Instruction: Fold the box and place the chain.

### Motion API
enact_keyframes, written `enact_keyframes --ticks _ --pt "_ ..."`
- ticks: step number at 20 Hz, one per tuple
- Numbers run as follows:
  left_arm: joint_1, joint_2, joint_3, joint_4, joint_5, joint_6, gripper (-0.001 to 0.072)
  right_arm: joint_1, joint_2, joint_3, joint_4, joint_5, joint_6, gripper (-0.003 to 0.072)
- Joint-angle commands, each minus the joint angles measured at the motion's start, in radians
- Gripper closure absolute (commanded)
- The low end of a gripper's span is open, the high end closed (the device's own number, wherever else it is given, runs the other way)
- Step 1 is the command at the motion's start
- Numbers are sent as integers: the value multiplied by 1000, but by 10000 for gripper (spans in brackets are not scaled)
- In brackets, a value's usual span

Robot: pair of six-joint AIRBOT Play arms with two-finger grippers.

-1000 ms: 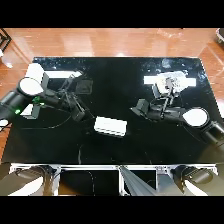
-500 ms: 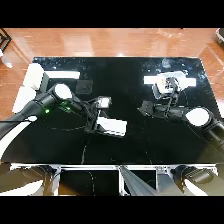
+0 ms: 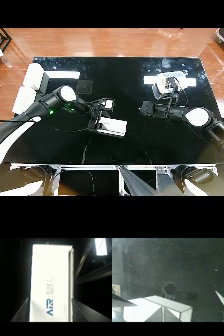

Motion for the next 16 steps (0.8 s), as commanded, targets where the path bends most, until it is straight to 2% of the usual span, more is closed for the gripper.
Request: enact_keyframes --ticks 1,16 --pt "-3 -1 0 42 -3 -53 67 0 1 0 -3 -4 0 663" --pt "-18 -1 0 39 -19 -104 68 0 1 0 -4 -8 0 663"
